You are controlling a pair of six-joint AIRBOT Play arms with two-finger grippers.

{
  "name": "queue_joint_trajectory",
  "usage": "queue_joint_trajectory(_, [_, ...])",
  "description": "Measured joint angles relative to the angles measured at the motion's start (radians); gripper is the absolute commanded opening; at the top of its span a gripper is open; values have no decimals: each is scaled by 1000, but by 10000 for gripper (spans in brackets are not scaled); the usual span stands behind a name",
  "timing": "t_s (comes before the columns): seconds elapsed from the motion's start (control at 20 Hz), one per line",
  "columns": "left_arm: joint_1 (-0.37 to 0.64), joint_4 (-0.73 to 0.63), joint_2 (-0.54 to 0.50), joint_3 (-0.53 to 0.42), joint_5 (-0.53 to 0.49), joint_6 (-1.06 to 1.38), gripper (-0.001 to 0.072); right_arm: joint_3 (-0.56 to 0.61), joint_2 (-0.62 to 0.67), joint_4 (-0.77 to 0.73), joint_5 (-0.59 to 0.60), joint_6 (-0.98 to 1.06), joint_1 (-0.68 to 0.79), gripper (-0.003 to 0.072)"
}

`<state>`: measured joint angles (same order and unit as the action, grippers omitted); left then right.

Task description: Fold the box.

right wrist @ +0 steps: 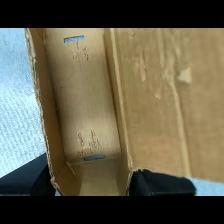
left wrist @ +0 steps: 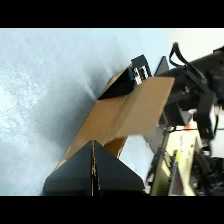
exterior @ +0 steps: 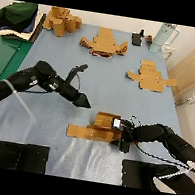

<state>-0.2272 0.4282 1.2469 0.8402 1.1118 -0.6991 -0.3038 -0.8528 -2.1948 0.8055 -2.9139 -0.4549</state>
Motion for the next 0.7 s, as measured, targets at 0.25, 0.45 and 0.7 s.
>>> queue_joint_trajectory(0.25, [-48, 4, -185, -152, -67, 174, 10, 0, 0, 0, 0, 0, 0, 539])
queue_joint_trajectory(0.45, [-197, 79, -288, -237, -215, 219, 14, 0, 0, 0, 0, 0, 0, 539])
queue_joint_trajectory(0.7, [-297, 205, -297, -290, -329, 343, 695, 0, 0, 0, 0, 0, 0, 540])
